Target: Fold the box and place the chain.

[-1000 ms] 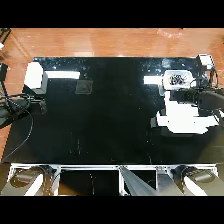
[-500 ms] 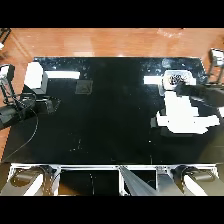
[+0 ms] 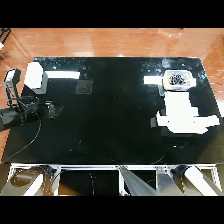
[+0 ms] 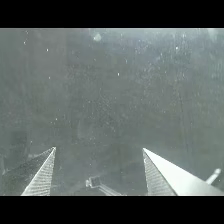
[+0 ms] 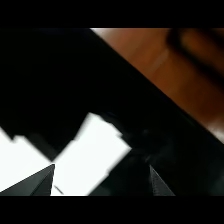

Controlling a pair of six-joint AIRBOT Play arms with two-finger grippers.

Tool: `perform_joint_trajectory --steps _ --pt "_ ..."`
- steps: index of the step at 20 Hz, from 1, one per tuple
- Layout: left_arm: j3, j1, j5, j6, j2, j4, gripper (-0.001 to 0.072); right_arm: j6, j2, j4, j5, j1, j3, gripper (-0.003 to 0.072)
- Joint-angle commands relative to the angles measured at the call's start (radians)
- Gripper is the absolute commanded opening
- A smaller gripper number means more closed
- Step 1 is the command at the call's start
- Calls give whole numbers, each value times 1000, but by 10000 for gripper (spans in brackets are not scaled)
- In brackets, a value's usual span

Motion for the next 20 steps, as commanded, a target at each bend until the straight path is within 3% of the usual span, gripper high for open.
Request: perform_joint_trajectory --steps 1,4,6,9,14,20 --pt "0 0 -18 2 0 -6 633 -352 -154 310 -148 -242 1 711" --pt "0 0 -21 3 0 -6 633 -530 -288 416 -240 -320 22 711" --pt "0 0 -21 3 0 -8 633 -637 -408 483 -367 -357 98 711" --pt "0 0 -21 3 0 -38 633 -634 -581 503 -508 -347 241 711" --pt "-1 0 4 -23 -1 -40 631 -637 -771 470 -547 -257 408 711" --pt "0 0 4 -23 -7 -43 631 -644 -854 508 -607 -187 458 711"
